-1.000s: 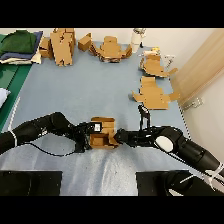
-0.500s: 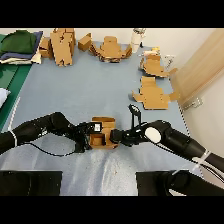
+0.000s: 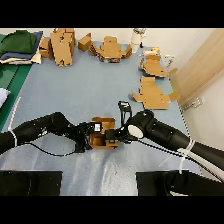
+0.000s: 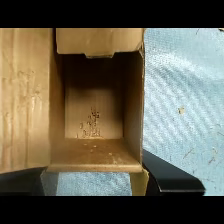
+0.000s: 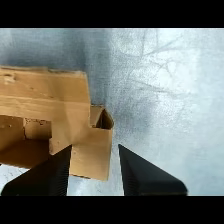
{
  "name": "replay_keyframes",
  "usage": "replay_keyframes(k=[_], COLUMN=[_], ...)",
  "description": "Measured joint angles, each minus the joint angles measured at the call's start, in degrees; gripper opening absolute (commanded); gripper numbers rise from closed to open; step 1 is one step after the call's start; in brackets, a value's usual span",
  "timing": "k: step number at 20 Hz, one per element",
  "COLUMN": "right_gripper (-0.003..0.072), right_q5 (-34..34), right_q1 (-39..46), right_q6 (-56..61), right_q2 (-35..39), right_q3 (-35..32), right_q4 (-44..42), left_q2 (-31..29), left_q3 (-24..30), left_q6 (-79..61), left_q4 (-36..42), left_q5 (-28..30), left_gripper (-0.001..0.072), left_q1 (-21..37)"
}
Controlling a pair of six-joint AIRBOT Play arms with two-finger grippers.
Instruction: Fold the box.
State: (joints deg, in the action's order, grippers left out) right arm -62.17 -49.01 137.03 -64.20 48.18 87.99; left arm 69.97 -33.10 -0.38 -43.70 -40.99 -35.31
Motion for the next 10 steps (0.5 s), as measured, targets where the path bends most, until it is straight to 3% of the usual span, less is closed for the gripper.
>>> replay_keyframes(k=[10], right_gripper=[0.0439], right_q5=[-7.5], right_q1=[-3.93], right_q6=[4.48], right_q2=[-4.02], right_q3=[5.42], right_q4=[2.97], left_q2=[0.02], left_q3=[0.0], left_q6=[0.02], left_q4=[0.0], left_q5=[0.0], left_gripper=[0.0356], left_q1=[0.0])
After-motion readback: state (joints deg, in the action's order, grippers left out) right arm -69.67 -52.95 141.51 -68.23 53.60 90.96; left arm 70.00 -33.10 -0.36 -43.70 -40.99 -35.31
